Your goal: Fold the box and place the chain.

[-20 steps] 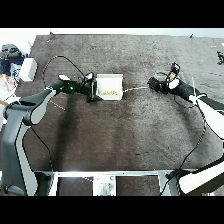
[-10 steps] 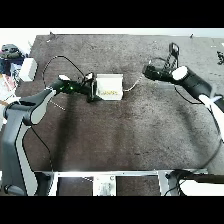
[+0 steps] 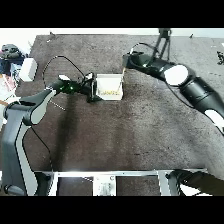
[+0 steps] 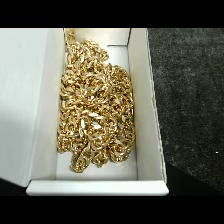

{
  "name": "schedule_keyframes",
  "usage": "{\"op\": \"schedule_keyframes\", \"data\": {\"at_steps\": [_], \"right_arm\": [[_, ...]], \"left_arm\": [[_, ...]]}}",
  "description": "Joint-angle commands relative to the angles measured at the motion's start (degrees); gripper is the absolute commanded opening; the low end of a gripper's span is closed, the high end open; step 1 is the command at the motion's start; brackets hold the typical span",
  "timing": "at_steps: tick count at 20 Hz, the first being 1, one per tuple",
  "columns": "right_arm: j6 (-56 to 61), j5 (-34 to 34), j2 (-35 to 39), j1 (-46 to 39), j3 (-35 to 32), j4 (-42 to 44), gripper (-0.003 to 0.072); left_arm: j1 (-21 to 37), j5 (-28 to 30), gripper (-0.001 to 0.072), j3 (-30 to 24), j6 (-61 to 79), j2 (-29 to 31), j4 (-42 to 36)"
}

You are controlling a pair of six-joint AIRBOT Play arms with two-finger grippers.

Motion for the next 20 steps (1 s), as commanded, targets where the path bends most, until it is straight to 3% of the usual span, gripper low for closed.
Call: {"op": "schedule_keyframes", "data": {"at_steps": [1,5,9,10,11,12,13,16,17,20], "right_arm": [[0.3,-3.8,-4.3,3.2,0.0,-0.2,0.0013],[0.2,-4.6,-11.5,3.1,0.0,-1.0,0.0012],[0.2,-5.2,-13.3,3.1,0.0,-10.0,0.0016],[0.2,-4.7,-12.7,3.1,0.0,-11.3,0.0275],[0.2,-4.7,-11.9,2.9,0.0,-12.3,0.0475],[0.2,-4.6,-11.1,2.5,0.0,-12.5,0.0320],[-0.6,-4.6,-10.1,1.7,0.0,-12.7,0.0258],[-5.3,-1.2,-8.9,-3.1,1.8,-12.6,0.0256],[-8.9,1.1,-9.6,-4.9,3.4,-10.6,0.0212],[-33.3,13.7,-15.3,-11.9,11.9,11.9,0.0211]], "left_arm": [[0.0,0.0,0.0417,0.0,0.0,0.0,0.0],[0.0,0.0,0.0417,0.0,0.0,0.0,0.0],[0.0,0.0,0.0417,0.0,0.0,0.0,0.0],[0.0,0.0,0.0418,0.0,0.0,0.0,0.0],[0.0,0.0,0.0417,0.0,0.0,0.0,0.0],[0.0,0.0,0.0417,0.0,0.0,0.0,0.0],[0.0,0.0,0.0417,0.0,0.0,0.0,0.0],[0.0,0.0,0.0417,0.0,0.0,0.0,0.0],[0.0,0.0,0.0417,0.0,0.0,0.0,0.0],[0.0,0.1,0.0417,0.0,0.0,0.0,0.0]]}}
